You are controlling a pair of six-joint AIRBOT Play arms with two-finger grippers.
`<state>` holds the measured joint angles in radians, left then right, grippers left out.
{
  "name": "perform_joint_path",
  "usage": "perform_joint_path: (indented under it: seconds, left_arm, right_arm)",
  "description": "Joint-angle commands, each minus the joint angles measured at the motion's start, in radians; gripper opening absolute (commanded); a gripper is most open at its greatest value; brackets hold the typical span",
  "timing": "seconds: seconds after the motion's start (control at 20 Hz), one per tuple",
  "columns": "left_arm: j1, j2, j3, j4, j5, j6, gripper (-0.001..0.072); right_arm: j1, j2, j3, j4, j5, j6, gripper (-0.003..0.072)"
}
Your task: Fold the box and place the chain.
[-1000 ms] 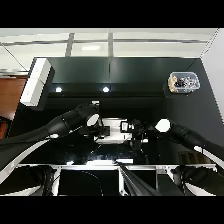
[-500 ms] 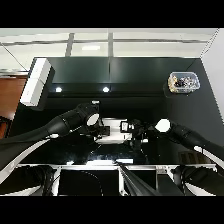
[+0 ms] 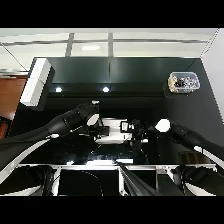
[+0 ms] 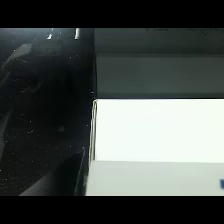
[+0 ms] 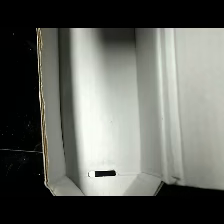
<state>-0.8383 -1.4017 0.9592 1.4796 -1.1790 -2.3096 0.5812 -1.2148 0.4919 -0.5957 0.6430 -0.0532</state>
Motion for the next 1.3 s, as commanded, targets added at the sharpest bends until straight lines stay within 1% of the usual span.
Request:
perform_joint_path:
  seconds: [0.0, 0.2, 0.25, 0.3, 0.55, 0.6, 0.65, 0.7, 1.15, 1.2, 1.25]
  left_arm:
    - [0.0, -0.001, 0.0, 0.004, 0.0, 0.001, 0.0219]
    - [0.0, -0.001, 0.0, 0.004, 0.0, 0.001, 0.0211]
    - [0.0, -0.001, 0.0, 0.004, 0.0, 0.001, 0.0079]
    - [0.0, -0.001, 0.0, 0.004, 0.002, 0.001, 0.0025]
    - [-0.001, -0.001, 0.001, 0.002, 0.008, 0.001, 0.0033]
    - [0.0, 0.0, 0.002, 0.002, 0.008, 0.001, 0.0133]
    - [0.001, 0.0, 0.003, 0.002, 0.004, 0.001, 0.0297]
    - [0.001, 0.0, 0.006, 0.005, -0.001, 0.001, 0.0361]
    - [0.0, -0.001, 0.008, 0.002, 0.013, -0.002, 0.036]
    - [0.0, -0.001, 0.008, 0.0, 0.019, -0.003, 0.0323]
    - [0.0, -0.001, 0.008, -0.001, 0.022, -0.003, 0.0203]
  right_arm:
    - [0.0, 0.0, 0.0, 0.0, 0.0, 0.0, 0.0202]
    - [0.0, 0.0, 0.0, 0.0, 0.0, 0.0, 0.0202]
    - [0.0, 0.0, 0.0, 0.0, 0.0, 0.0, 0.0202]
    - [0.0, 0.0, 0.0, 0.0, 0.0, 0.0, 0.0202]
    - [0.0, 0.0, 0.0, 0.0, 0.0, 0.0, 0.0202]
    - [0.0, 0.0, 0.0, 0.0, 0.0, 0.0, 0.0202]
    - [0.0, 0.0, 0.0, 0.0, 0.0, 0.0, 0.0202]
    - [0.0, 0.0, 0.0, 0.0, 0.0, 0.0, 0.0202]
    - [0.0, 0.0, 0.0, 0.0, 0.0, 0.0, 0.0202]
    - [0.0, 0.0, 0.0, 0.0, 0.0, 0.0, 0.0202]
    - [0.0, 0.0, 0.0, 0.0, 0.0, 0.0, 0.0202]
